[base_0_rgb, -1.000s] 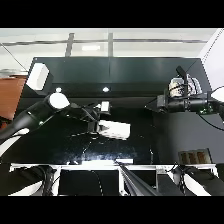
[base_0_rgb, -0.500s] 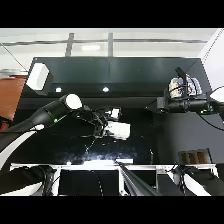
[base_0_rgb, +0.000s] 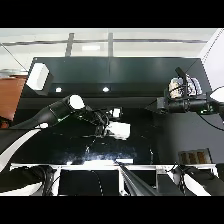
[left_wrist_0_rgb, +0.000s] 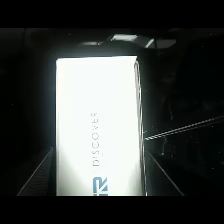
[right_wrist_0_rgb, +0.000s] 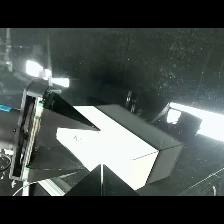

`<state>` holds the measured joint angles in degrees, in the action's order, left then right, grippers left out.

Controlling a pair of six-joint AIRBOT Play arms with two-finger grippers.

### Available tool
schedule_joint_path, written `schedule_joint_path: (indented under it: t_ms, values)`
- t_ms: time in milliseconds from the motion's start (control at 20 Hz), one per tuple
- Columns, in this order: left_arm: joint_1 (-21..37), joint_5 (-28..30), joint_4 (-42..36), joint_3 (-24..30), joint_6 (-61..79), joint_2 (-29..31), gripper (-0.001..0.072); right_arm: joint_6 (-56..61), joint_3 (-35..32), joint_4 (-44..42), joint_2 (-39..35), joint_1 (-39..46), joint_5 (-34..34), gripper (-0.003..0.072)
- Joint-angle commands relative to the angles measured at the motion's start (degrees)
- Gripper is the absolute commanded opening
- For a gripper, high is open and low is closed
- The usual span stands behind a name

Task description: Fold the box and place the chain.

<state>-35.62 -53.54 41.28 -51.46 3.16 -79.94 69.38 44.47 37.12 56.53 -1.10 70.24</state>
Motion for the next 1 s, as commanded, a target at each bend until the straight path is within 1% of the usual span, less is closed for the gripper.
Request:
schedule_joint_path:
  t_ms: [0,150,250,400,450,500,550,650,750,800,850,950]
  values:
    - [-0.11,0.63,0.04,-0.02,-0.68,-1.16,0.0703,0.0,0.02,0.04,-0.02,0.02,-0.07,0.0022]
    - [-0.5,2.38,0.7,-0.02,-3.08,-2.75,0.0704,0.0,0.02,0.04,-0.02,0.02,-0.63,0.0022]
    - [-1.29,3.8,3.04,-0.02,-7.69,-4.26,0.0703,0.02,0.0,0.04,-0.02,0.02,-1.05,0.0022]
    - [-3.02,3.8,6.91,-0.04,-14.71,-5.16,0.0697,0.02,0.0,0.04,-0.02,0.02,-1.84,0.0022]
    - [-3.32,3.8,7.89,-0.15,-15.8,-4.94,0.0625,0.02,0.0,0.04,-0.02,0.02,-2.12,0.0022]
    - [-3.34,3.78,8.66,-0.26,-16.96,-4.46,0.0488,0.02,0.0,0.04,-0.02,0.02,-2.25,0.0022]
    - [-3.28,3.78,10.71,-0.72,-20.83,-3.78,0.0435,0.02,0.0,0.04,-0.02,0.02,-2.27,0.0022]
    - [-2.23,3.04,17.33,-1.99,-30.36,-1.79,0.0435,0.02,0.0,0.04,-0.02,0.02,-2.25,0.0022]
    - [1.18,0.11,21.4,-2.32,-36.61,1.66,0.0435,0.02,0.0,0.02,-0.02,0.02,-2.34,0.0022]
    - [4.09,-2.71,22.53,-2.32,-38.75,3.69,0.0435,0.02,0.0,0.04,-0.02,0.02,-2.34,0.0022]
    - [7.52,-5.6,24.04,-2.29,-41.09,5.55,0.0435,0.02,0.0,0.02,-0.02,0.02,-2.32,0.0022]
    - [16.96,-10.34,28.2,-2.25,-45.97,8.85,0.0435,-0.02,0.0,0.04,-0.02,0.02,-2.36,0.0022]
